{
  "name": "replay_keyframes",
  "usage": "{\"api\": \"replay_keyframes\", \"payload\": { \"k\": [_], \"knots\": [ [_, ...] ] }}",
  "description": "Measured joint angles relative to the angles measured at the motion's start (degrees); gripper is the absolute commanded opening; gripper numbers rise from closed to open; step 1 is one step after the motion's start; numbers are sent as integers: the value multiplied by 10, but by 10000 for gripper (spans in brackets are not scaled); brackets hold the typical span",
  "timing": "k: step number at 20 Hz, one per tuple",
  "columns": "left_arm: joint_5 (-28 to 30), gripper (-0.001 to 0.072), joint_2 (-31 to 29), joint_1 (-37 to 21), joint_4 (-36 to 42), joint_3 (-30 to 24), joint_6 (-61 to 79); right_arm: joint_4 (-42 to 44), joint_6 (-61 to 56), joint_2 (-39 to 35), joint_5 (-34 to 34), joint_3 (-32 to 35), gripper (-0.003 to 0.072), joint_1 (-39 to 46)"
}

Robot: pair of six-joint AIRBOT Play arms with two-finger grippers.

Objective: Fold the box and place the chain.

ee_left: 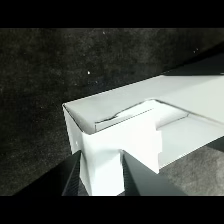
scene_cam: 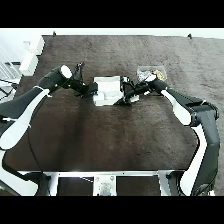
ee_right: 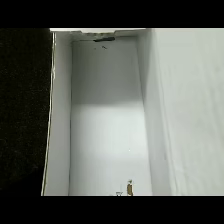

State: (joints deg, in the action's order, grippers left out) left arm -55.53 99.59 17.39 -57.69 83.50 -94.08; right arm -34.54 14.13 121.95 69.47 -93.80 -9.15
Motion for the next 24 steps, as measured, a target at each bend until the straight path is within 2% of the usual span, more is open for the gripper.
{"api": "replay_keyframes", "payload": {
  "k": [15, 18, 24],
  "knots": [
    [20, 314, 6, 23, -52, 3, -66, 0, 0, 0, 0, 0, 456, 0],
    [14, 314, 20, 31, -67, 28, -76, 0, 0, 0, 0, 0, 456, 0],
    [-50, 293, 56, 44, -127, 101, -136, 0, 0, 0, 0, 0, 456, 0]
  ]
}}
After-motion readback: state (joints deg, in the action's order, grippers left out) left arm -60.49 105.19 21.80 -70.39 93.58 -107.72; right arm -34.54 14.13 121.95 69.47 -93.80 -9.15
